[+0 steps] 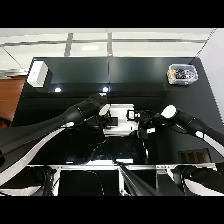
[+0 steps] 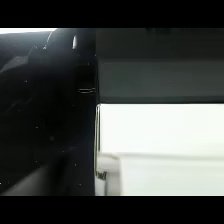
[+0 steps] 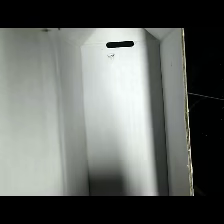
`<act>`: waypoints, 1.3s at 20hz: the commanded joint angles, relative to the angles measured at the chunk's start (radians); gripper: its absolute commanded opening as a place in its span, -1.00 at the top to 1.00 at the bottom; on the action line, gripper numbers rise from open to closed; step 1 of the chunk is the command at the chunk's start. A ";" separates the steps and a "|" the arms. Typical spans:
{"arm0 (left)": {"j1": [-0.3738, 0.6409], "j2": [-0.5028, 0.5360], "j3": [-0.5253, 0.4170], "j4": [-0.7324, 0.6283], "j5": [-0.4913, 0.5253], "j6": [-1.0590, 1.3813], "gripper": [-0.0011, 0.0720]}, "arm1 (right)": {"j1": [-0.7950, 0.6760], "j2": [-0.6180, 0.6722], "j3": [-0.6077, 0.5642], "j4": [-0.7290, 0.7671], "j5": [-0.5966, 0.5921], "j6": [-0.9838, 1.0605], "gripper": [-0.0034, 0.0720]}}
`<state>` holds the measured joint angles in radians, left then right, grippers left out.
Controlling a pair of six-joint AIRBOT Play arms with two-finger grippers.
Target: Fold the box and place the chain.
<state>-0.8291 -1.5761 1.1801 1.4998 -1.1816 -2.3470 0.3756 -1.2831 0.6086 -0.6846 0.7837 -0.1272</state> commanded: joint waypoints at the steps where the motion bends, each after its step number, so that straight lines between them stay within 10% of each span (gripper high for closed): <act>1: 0.000 -0.002 0.006 0.006 0.020 0.000 0.32 | 0.000 0.001 0.000 0.000 0.000 0.000 0.40; 2: 0.000 -0.002 0.006 0.003 0.027 0.001 0.89 | 0.000 0.001 0.000 0.000 0.000 0.000 0.40; 6: 0.000 -0.002 0.006 -0.009 0.029 0.017 0.91 | 0.000 0.001 0.000 0.000 0.000 0.001 0.40; 9: 0.000 -0.002 0.006 -0.013 0.032 0.017 0.91 | 0.000 0.003 0.000 0.000 -0.002 0.008 -0.81; 26: 0.000 -0.002 0.006 -0.024 0.055 0.017 0.91 | -0.057 0.120 0.000 -0.208 0.047 0.071 -0.77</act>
<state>-0.8291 -1.5784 1.1854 1.4765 -1.1290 -2.3325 0.3229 -1.1652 0.6083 -0.8742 0.8402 -0.0566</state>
